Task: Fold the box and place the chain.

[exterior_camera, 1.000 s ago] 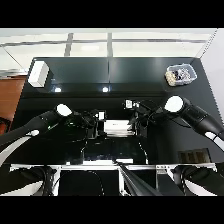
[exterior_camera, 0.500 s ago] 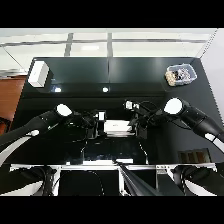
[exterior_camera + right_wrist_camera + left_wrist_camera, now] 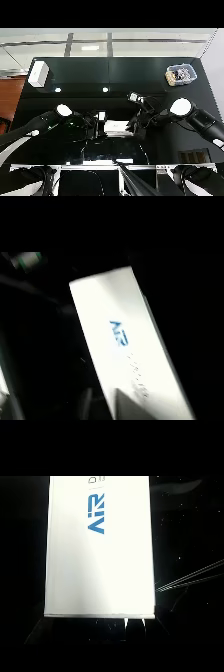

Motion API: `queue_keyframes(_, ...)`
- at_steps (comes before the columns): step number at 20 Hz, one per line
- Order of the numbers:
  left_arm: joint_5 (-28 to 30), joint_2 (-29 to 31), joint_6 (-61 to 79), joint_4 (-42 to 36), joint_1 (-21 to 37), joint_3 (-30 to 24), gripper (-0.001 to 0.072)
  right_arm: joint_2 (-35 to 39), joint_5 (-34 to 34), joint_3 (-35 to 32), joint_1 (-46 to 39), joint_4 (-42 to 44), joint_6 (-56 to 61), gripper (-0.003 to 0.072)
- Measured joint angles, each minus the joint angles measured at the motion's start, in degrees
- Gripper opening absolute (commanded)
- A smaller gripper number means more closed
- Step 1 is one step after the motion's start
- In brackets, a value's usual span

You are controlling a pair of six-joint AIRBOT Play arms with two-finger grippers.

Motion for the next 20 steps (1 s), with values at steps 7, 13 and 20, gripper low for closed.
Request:
queue_keyframes(7,0.0,0.0,0.0,0.0,0.0,0.0,0.0375,-1.6,-5.5,-1.1,1.9,8.8,16.7,0.0021)
queue_keyframes(13,0.0,0.0,0.0,0.0,0.0,0.0,0.0375,-8.8,-7.4,-2.0,2.3,8.7,24.3,0.0021)
queue_keyframes(20,0.0,0.0,0.0,0.0,0.0,0.0,0.0375,-11.8,-8.5,-2.1,2.4,7.2,27.0,0.0021)
